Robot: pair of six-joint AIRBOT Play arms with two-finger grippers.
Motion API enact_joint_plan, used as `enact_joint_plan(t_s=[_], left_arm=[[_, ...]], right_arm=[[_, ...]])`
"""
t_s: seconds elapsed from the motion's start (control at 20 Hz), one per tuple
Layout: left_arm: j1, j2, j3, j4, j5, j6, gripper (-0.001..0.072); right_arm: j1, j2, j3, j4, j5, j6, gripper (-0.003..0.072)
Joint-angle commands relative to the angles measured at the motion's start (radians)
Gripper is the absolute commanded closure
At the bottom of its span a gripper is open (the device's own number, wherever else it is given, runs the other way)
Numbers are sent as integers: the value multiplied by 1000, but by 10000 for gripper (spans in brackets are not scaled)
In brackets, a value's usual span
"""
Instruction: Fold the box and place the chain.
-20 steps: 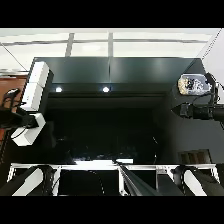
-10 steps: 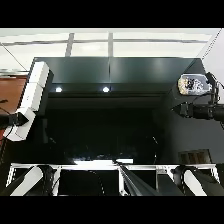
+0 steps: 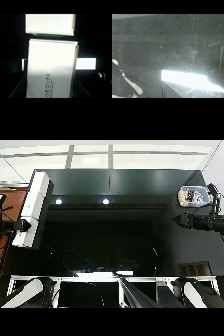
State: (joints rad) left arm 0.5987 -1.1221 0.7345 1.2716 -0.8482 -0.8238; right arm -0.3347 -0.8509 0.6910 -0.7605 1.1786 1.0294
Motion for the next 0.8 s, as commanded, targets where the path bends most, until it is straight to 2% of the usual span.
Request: enact_joint_plan(t_s=[0.0, 0.15, 0.3, 0.35, 0.4, 0.45, 0.5, 0.6, 0.75], left_arm=[[-11, -4, 49, 0, -5, 8, -1], [-43, 26, 160, -43, -88, 0, -1], [-80, 91, 248, -209, -162, -16, 1], [-89, 123, 248, -290, -164, -67, 38], [-103, 149, 247, -350, -180, -120, 272], [-124, 175, 245, -388, -219, -169, 682], [-156, 204, 236, -410, -245, -184, 683], [-271, 304, 163, -417, -204, -174, 684], [-505, 485, -50, -406, 37, -140, 684]], right_arm=[[0, 0, 0, 0, 6, 7, 673], [0, 1, 3, 4, 24, 7, 673], [0, 17, 53, 53, 192, 6, 672], [0, 43, 58, 53, 210, 2, 673], [0, 78, 58, 46, 209, -10, 673], [13, 125, 58, 40, 209, -52, 673], [45, 182, 53, 20, 184, -95, 673], [132, 288, 8, -71, -14, -133, 674], [207, 314, -103, -142, -336, -132, 673]])
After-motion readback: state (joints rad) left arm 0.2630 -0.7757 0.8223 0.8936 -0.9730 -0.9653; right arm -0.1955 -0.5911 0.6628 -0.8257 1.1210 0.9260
